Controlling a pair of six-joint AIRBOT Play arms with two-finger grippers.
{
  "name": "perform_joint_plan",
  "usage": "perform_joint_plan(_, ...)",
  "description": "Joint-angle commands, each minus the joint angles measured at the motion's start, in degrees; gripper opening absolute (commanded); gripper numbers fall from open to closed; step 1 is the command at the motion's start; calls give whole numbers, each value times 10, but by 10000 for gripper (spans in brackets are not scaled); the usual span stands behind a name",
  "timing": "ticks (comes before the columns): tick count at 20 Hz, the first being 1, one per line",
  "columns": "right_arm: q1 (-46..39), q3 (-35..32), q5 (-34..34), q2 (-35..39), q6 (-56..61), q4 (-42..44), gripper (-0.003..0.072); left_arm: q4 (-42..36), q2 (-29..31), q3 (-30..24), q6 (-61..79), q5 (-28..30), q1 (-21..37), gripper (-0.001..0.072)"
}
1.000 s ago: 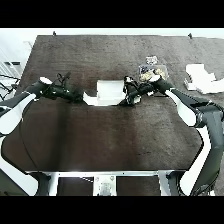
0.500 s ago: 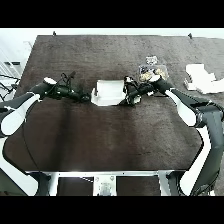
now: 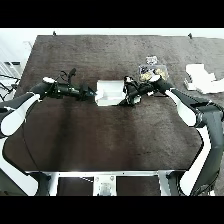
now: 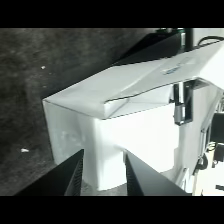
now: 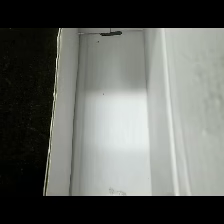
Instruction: Fold the box and place the chain.
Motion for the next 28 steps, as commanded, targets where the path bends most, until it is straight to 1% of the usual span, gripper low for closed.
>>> perform_joint_plan(1, 0, 0, 0, 0, 0, 0, 541, -18, 1, 0, 10, -10, 0, 308)
perform_joint_plan(4, 0, 0, 0, 0, 0, 0, 542, -19, 1, 0, 10, -22, 0, 310)
perform_joint_plan(5, 0, 0, 0, 0, 0, 0, 541, -19, 1, 0, 10, -23, -1, 324)
perform_joint_plan(6, 0, 0, 0, 0, 0, 0, 541, -18, 1, 0, 10, -23, -1, 377)
perform_joint_plan(12, 0, 0, 0, 0, 0, 0, 541, -5, 1, 3, -4, -11, -4, 376)
perform_joint_plan(15, 0, 0, 0, 0, 0, 0, 542, 66, 3, 29, -61, 9, -19, 376)
perform_joint_plan(24, 0, 0, 0, 0, 0, 0, 542, 158, 6, 76, -142, 58, -66, 377)
perform_joint_plan(28, 0, 0, 0, 0, 0, 0, 541, 235, 6, 109, -215, 59, -87, 377)
